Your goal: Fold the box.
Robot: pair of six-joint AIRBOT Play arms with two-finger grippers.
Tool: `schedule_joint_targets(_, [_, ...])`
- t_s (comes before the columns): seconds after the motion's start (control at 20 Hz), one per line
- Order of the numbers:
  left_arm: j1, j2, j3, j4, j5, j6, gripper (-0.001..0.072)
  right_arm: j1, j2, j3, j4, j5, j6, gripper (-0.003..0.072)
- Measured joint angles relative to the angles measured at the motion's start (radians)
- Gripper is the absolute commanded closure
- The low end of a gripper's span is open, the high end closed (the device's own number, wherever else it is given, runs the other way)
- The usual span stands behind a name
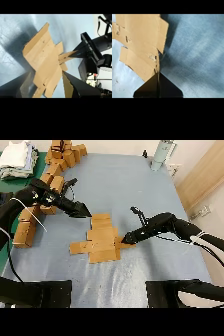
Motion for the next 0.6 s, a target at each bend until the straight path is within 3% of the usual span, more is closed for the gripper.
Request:
schedule_joint_targets(0.45, [-0.009,-0.196,0.000,-0.066,-0.014,0.108,0.0132,0.000,0.030,-0.012,-0.008,0.012,0.000,0.0681])
schedule_joint_targets(0.55, [-0.029,-0.226,0.018,-0.079,-0.031,0.133,0.0358,0.000,0.031,-0.013,-0.007,0.012,0.000,0.0681])
schedule_joint_targets(0.6, [-0.042,-0.239,0.033,-0.085,-0.041,0.146,0.0356,0.000,0.031,-0.012,-0.006,0.012,0.000,0.0682])
